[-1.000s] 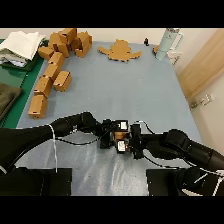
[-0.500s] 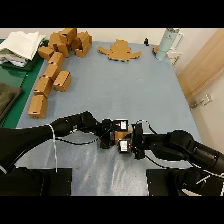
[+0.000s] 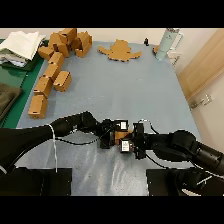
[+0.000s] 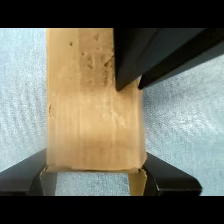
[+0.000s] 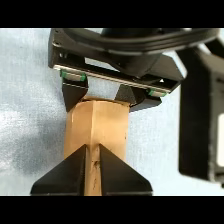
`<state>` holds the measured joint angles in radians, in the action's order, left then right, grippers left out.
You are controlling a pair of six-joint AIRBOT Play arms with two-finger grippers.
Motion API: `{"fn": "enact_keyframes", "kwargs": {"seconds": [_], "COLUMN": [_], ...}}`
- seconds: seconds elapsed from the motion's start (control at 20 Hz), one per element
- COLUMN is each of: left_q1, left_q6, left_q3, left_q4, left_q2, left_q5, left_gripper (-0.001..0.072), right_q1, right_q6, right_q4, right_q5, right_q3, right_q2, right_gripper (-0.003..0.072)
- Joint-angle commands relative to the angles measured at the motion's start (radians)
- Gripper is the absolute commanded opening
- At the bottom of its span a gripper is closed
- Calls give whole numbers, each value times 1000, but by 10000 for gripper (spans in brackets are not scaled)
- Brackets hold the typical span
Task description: Fold the box.
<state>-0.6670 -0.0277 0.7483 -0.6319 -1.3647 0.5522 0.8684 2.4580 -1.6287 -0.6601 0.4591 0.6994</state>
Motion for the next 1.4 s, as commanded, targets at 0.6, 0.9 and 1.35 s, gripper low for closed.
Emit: {"fn": "enact_keyframes", "kwargs": {"seconds": [0.6, 0.9, 1.35], "left_q1": [0, 0, 0], "left_q6": [1, 1, 1], "left_q3": [1, 1, 1], "left_q4": [0, 0, 0], "left_q2": [-1, -1, -1], "left_q5": [-2, -2, -2], "left_gripper": [512, 512, 513], "right_q1": [0, 0, 0], "right_q6": [0, -21, -45], "right_q4": [18, 47, 62], "right_q5": [25, 31, 33], "right_q3": [1, 1, 1], "right_q2": [-34, -32, 6], "right_gripper": [76, 33, 33]}}
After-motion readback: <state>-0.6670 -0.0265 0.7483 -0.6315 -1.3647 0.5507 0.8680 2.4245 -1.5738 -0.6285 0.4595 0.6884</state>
